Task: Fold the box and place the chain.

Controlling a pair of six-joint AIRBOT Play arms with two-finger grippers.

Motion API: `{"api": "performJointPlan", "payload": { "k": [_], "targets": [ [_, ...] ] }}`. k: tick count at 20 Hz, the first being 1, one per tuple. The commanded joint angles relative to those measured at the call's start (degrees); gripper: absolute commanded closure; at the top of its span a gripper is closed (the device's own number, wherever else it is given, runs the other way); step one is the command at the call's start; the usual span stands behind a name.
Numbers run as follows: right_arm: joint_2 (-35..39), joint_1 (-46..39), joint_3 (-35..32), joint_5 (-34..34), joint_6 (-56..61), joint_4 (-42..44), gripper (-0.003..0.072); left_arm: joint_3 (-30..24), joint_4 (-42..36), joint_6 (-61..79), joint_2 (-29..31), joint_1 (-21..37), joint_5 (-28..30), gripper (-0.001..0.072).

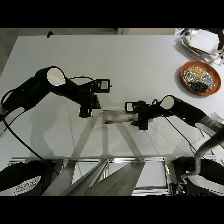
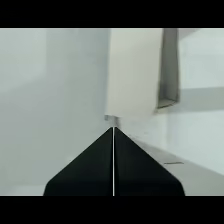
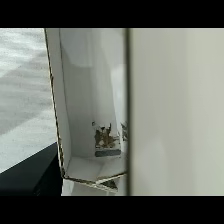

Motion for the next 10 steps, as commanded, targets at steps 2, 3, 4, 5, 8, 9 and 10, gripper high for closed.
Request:
{"api": "performJointPlan", "payload": {
  "k": [2, 3, 4, 5, 8, 9, 10],
  "targets": [
    [0.02, 0.0, 0.0, 0.0, 0.04, 0.02, 0.0406, -0.9, -7.32, -2.91, -0.83, -0.13, -7.3, 0.0707],
    [0.0, 0.0, 0.0, 0.0, 0.02, 0.02, 0.0406, -1.44, -10.05, -2.1, -1.31, -0.22, -6.16, 0.0707],
    [0.02, 0.0, 0.0, 0.0, 0.02, 0.0, 0.0406, -2.12, -13.09, -0.85, -1.79, -0.42, -3.78, 0.0707],
    [0.02, 0.0, 0.0, -0.02, 0.02, 0.02, 0.0406, -2.67, -16.0, -0.55, -2.25, -0.44, -0.2, 0.0707],
    [0.02, 0.0, 0.0, -0.02, 0.04, 0.02, 0.0406, -4.22, -22.71, -3.08, -3.37, -0.42, 13.97, 0.0708],
    [0.02, 0.0, 0.0, -0.02, 0.02, 0.02, 0.0406, -4.76, -22.49, -7.02, -3.63, -0.42, 19.85, 0.0708],
    [0.0, 0.0, 0.0, -0.02, 0.02, 0.0, 0.0406, -5.33, -22.34, -10.73, -3.98, -0.31, 24.26, 0.0708]
  ]
}}
